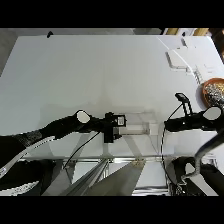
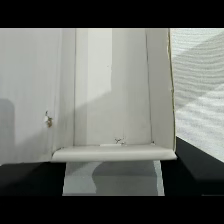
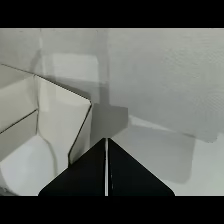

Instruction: Fold the box and place the chain.

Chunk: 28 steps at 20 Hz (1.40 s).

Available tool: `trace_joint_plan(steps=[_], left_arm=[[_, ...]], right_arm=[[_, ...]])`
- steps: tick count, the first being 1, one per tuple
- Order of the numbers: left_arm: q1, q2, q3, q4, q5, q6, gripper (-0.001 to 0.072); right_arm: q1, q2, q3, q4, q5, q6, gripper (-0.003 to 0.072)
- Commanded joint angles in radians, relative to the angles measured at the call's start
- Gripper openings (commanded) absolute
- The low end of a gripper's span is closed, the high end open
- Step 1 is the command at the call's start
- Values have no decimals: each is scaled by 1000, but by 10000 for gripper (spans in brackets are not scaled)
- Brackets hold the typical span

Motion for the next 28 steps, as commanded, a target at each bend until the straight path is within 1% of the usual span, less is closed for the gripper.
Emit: trace_joint_plan(steps=[1, 4, 8, 9, 11, 13, 14, 16, 19, 21, 22, 25, 28], left_arm=[[0, 1, 0, 0, -1, 1, 332], [0, 1, 0, 0, -1, 0, 332], [0, 1, 0, 0, -1, 1, 332], [0, 1, 0, 0, -1, 0, 332], [0, 1, 0, 0, -1, 0, 332], [0, 1, 0, 0, -1, 0, 332], [0, 1, 0, 0, -1, 1, 332], [0, 1, 0, 0, -1, 1, 332], [0, 1, 0, 0, -1, 0, 332], [0, 1, 0, 0, -1, 1, 332], [0, 1, 0, 0, -1, 0, 332], [0, 1, 0, 0, -1, 1, 332], [0, 1, 0, 0, -1, 0, 332]], right_arm=[[53, -4, -18, 64, -4, -21, 17], [124, -4, -19, 72, -22, -19, 18], [169, 0, -19, 114, -18, -13, 25], [179, 9, -19, 127, -18, -13, 73], [195, 41, -19, 140, -14, -13, 136], [202, 91, -19, 137, 0, -13, 147], [202, 114, -19, 137, 2, -13, 214], [202, 151, -19, 139, 3, -11, 228], [203, 157, -19, 178, -2, -10, 245], [203, 157, -19, 207, -23, -9, 302], [203, 157, -19, 209, -24, -9, 302], [203, 157, -19, 190, -29, 36, 418], [233, 156, -19, 142, -40, 78, 418]])
